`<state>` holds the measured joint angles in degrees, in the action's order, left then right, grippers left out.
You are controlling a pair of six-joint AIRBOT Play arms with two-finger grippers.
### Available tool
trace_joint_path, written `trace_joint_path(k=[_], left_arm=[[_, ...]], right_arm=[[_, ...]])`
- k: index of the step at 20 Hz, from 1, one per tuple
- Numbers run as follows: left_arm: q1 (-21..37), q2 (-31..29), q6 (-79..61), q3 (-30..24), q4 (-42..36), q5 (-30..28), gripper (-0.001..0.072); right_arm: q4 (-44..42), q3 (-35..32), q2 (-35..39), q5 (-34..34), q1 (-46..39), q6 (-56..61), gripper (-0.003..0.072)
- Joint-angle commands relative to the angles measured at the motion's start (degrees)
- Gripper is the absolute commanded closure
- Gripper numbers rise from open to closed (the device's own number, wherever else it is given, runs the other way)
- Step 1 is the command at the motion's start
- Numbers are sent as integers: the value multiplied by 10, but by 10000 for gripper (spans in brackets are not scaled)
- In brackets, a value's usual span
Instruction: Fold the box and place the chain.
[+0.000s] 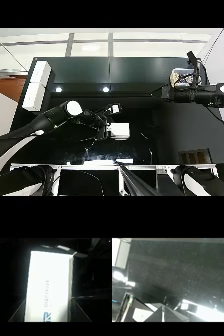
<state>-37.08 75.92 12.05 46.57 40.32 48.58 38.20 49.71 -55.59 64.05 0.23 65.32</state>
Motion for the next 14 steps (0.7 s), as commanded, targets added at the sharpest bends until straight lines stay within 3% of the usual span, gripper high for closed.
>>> trace_joint_path(k=[1, 10, 11, 13, 14], left_arm=[[-4, 8, 2, 1, 18, 0, -2], [-59, 48, 65, 1, 88, -67, 0], [-66, 47, 66, 1, 87, -71, 34], [-66, 38, 101, 2, 90, -74, 343], [-61, 30, 121, 2, 93, -69, 362]], right_arm=[[0, 0, 0, 0, 0, 0, 648], [0, 0, 0, -3, 0, 0, 648], [0, 0, 0, -5, 0, 0, 648], [0, 0, 0, -7, 0, 0, 648], [0, 0, 0, -7, 0, 0, 648]])
